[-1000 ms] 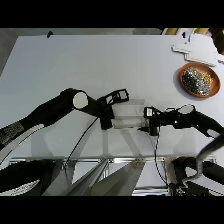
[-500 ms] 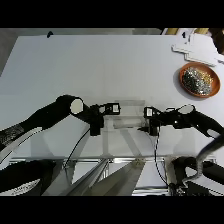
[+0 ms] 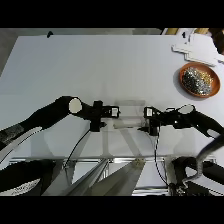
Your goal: Fold the box and place the chain.
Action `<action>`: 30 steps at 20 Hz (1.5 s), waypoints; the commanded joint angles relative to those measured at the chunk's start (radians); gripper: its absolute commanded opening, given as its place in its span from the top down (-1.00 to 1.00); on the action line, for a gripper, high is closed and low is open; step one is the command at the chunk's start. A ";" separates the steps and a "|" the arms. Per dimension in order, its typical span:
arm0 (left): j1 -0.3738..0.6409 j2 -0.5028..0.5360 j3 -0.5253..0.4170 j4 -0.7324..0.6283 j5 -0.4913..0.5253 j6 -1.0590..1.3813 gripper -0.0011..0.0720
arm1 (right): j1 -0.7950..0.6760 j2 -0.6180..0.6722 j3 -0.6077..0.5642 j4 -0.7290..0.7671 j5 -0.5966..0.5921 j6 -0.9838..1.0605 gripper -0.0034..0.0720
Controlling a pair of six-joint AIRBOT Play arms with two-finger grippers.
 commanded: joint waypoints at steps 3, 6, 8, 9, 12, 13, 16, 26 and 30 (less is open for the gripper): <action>-0.003 -0.040 -0.001 -0.036 0.031 0.080 -0.27 | 0.000 0.001 0.000 0.000 0.000 0.000 0.06; -0.027 -0.042 -0.001 -0.102 0.027 0.080 -0.23 | 0.000 0.001 0.000 0.000 0.000 0.001 0.06; -0.047 -0.043 -0.001 -0.150 0.021 0.080 0.25 | 0.000 0.001 0.000 0.000 0.000 0.000 0.06; -0.054 -0.044 -0.001 -0.151 0.021 0.080 0.29 | 0.000 0.001 0.000 0.000 0.000 0.000 0.06; -0.058 -0.044 -0.001 -0.151 0.021 0.076 0.29 | 0.000 0.001 0.000 0.000 0.000 0.001 0.06; -0.058 -0.044 -0.001 -0.151 0.023 0.076 0.29 | 0.000 0.001 0.000 0.000 0.000 0.000 0.06; -0.064 -0.044 -0.001 -0.156 0.066 0.076 0.54 | 0.000 0.001 0.000 0.000 0.000 0.000 0.06; -0.108 -0.087 -0.001 -0.244 0.137 0.077 0.05 | 0.000 0.001 0.000 0.000 0.000 0.000 0.06; -0.108 -0.087 -0.001 -0.244 0.136 0.076 -0.48 | 0.000 0.001 0.000 0.000 0.000 0.000 0.06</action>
